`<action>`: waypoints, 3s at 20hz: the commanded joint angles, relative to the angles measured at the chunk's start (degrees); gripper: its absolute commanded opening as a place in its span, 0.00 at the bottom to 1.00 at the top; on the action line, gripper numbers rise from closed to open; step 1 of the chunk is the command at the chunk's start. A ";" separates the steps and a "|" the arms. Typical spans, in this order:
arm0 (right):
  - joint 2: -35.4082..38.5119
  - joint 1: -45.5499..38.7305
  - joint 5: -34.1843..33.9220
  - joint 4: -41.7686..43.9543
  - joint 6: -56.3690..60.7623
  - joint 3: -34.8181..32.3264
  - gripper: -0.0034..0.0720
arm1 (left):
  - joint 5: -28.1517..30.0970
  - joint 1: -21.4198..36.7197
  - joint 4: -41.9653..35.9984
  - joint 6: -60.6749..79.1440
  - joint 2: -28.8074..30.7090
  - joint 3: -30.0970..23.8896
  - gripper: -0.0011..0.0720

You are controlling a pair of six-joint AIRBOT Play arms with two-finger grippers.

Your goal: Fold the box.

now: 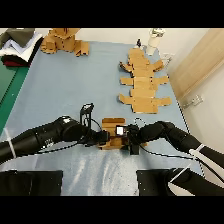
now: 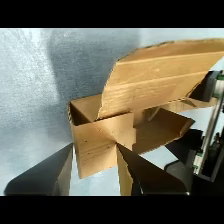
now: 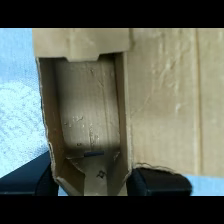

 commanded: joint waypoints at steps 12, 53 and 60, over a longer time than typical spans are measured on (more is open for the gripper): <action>0.02 0.02 0.00 0.00 0.00 -0.02 0.63 | -12.83 -4.35 8.46 -9.68 -14.14 12.70 0.59; 0.02 0.02 0.00 -0.20 0.00 -0.02 0.63 | -44.63 -0.42 24.04 6.27 1.38 12.81 0.03; 0.02 0.02 0.00 -0.20 0.00 -0.02 0.63 | -26.32 21.22 -16.55 75.93 4.68 -2.64 0.03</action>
